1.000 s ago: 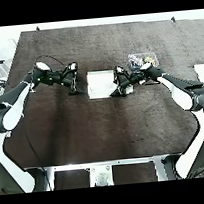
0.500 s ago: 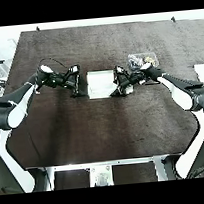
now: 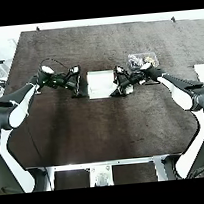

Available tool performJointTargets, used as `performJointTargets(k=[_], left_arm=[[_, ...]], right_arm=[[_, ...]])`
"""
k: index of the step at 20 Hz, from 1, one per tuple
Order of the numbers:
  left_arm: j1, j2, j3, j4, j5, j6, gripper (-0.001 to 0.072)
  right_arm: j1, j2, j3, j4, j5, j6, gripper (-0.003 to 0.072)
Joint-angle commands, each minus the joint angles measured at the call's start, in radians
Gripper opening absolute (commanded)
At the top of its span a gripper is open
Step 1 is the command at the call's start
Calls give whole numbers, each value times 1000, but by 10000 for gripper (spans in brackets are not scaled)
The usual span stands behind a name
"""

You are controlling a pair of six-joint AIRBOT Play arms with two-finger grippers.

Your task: Fold the box and place the chain.

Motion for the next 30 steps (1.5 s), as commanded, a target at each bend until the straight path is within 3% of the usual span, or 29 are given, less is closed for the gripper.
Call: performJointTargets(k=[1, 19, 30], left_arm=[[-16, 0, 0, -3, 18, 4, 720], [-39, -44, 5, -29, 107, 53, 720], [-39, -58, 5, -69, 92, 85, 720]], right_arm=[[1, 0, 0, 0, 0, 0, 457], [1, 0, 0, 0, 0, 0, 457], [1, 0, 0, 0, 0, 0, 457]])
